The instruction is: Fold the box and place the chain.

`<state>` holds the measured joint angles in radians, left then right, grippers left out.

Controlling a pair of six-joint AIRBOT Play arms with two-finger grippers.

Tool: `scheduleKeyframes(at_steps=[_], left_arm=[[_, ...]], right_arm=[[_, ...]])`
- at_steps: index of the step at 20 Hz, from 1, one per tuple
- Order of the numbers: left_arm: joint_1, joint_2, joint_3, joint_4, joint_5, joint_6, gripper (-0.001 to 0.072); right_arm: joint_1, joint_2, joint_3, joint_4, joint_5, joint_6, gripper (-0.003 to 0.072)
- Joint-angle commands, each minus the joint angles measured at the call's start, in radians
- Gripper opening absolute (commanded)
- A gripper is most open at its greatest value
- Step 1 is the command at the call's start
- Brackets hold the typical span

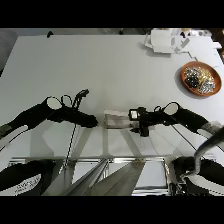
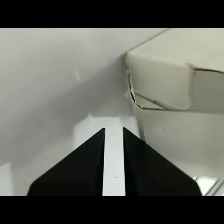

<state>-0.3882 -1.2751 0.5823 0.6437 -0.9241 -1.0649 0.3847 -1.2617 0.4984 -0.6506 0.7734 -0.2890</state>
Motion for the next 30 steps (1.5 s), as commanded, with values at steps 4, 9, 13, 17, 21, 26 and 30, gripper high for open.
scheduleKeyframes(at_steps=[4,9,13,17,21,26,30], left_arm=[[-0.023,0.09,0.0,-0.034,0.016,-0.014,0.0218],[-0.031,0.106,0.0,-0.034,0.02,-0.017,0.0296],[-0.033,0.132,0.0,-0.034,0.023,-0.028,0.0296],[-0.084,0.118,0.0,-0.02,0.047,-0.043,0.0394],[-0.13,0.112,0.002,0.005,0.098,-0.09,0.0394],[-0.177,0.11,0.032,0.113,0.128,-0.222,0.0396],[-0.224,0.095,0.047,0.152,0.135,-0.286,0.0416]], right_arm=[[0.0,0.0,0.0,0.0,0.0,0.0,0.0297],[0.0,0.0,0.0,0.0,0.0,0.0,0.0297],[0.0,0.0,0.0,0.0,0.0,0.0,0.0297],[0.0,0.0,0.0,0.0,0.0,0.0,0.0297],[0.0,0.0,0.0,0.0,0.0,0.0,0.0297],[0.0,0.0,0.0,0.0,0.0,0.0,0.0297],[0.0,0.0,0.0,0.0,0.0,0.0,0.0297]])
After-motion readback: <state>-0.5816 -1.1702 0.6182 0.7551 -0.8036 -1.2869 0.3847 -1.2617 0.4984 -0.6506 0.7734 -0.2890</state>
